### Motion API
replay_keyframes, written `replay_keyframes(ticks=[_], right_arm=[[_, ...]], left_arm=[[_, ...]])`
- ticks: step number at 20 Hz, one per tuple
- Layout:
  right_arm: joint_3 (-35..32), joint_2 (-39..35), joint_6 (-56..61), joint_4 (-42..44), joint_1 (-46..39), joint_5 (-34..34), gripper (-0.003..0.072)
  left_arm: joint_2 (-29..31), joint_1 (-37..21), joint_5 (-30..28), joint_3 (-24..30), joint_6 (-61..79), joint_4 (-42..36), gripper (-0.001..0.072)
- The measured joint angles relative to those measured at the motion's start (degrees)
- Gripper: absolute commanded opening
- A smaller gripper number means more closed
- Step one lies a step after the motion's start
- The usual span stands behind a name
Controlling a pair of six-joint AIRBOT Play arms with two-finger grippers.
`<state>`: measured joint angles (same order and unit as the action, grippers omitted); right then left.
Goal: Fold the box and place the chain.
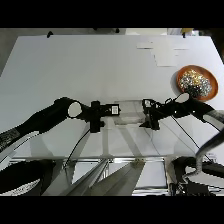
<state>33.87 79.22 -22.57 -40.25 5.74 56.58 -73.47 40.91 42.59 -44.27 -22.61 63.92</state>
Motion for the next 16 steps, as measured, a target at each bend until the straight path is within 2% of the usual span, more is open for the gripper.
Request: replay_keyframes(ticks=[6, 12, 15, 16], right_arm=[[0.0, 0.0, 0.0, 0.0, 0.0, 0.0, 0.0298], [0.0, 0.0, 0.0, 0.0, 0.0, 0.0, 0.0298], [0.0, 0.0, 0.0, 0.0, 0.0, 0.0, 0.0298], [0.0, 0.0, 0.0, 0.0, 0.0, 0.0, 0.0298]], left_arm=[[-2.1, 0.7, -4.8, 0.1, 3.7, -0.5, 0.0418], [-3.1, 2.3, -6.3, 0.1, 4.5, -1.4, 0.0413], [-3.2, 3.3, -6.5, 0.1, 4.7, -1.8, 0.0339], [-3.3, 3.8, -6.6, 0.1, 4.7, -1.9, 0.0339]])
